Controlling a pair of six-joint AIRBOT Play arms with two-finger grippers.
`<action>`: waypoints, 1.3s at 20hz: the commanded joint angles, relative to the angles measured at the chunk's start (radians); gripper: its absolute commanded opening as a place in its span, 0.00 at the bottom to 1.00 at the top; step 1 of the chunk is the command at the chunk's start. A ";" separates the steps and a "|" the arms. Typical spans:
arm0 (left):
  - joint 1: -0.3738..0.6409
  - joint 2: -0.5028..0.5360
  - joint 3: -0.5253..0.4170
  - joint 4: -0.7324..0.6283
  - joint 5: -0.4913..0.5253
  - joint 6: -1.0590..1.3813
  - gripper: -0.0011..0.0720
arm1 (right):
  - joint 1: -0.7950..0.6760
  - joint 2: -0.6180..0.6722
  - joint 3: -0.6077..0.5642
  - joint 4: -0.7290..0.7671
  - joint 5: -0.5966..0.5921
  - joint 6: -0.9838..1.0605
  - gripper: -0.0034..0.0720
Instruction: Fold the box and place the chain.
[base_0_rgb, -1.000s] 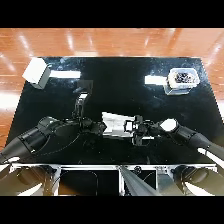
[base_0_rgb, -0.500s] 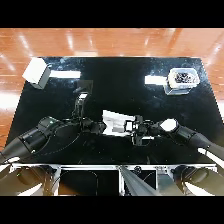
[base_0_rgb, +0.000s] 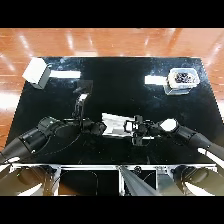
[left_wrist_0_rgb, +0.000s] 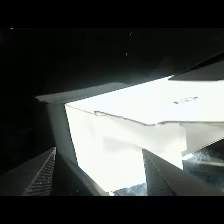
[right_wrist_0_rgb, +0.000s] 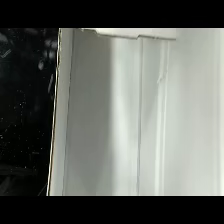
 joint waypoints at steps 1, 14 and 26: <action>0.000 0.000 0.001 0.000 0.012 0.001 0.88 | 0.000 0.000 0.000 0.001 0.000 0.001 0.87; -0.151 -0.068 0.090 0.446 0.026 -0.488 0.88 | 0.000 0.000 0.000 0.002 -0.001 0.001 0.87; -0.170 -0.166 0.186 0.498 0.148 -0.626 0.85 | 0.000 0.000 0.000 0.002 -0.001 0.001 0.87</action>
